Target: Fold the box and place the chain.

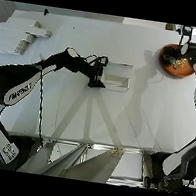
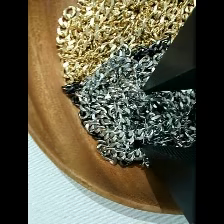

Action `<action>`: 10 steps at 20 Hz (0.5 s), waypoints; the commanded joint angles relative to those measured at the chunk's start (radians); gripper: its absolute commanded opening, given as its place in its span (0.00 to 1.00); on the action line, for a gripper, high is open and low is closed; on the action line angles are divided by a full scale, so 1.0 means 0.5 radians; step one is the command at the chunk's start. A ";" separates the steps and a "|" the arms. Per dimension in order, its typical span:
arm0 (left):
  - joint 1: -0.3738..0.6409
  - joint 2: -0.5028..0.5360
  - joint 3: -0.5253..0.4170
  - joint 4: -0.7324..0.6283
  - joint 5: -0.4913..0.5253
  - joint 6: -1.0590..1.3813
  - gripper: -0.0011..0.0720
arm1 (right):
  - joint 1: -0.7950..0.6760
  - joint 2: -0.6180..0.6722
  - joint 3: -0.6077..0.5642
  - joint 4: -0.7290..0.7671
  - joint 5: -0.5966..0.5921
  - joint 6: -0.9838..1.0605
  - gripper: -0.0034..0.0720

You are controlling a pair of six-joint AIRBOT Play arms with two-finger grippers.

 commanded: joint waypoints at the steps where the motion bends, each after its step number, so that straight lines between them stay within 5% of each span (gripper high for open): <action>1: 0.001 -0.001 0.000 0.000 0.000 0.001 0.53 | 0.011 -0.025 0.008 -0.026 -0.035 0.003 0.41; 4: 0.001 -0.001 0.000 0.000 0.000 0.001 0.53 | 0.035 -0.024 0.009 -0.027 -0.014 -0.025 0.21; 6: 0.001 -0.001 0.000 0.000 0.001 0.001 0.53 | 0.056 -0.016 0.025 -0.094 0.047 -0.051 0.18; 7: 0.001 -0.001 0.000 0.000 0.000 0.001 0.53 | 0.063 -0.015 0.056 -0.122 0.112 -0.058 0.06; 10: 0.001 -0.001 0.000 0.000 0.001 0.001 0.53 | 0.068 0.015 0.138 -0.182 0.334 -0.065 0.06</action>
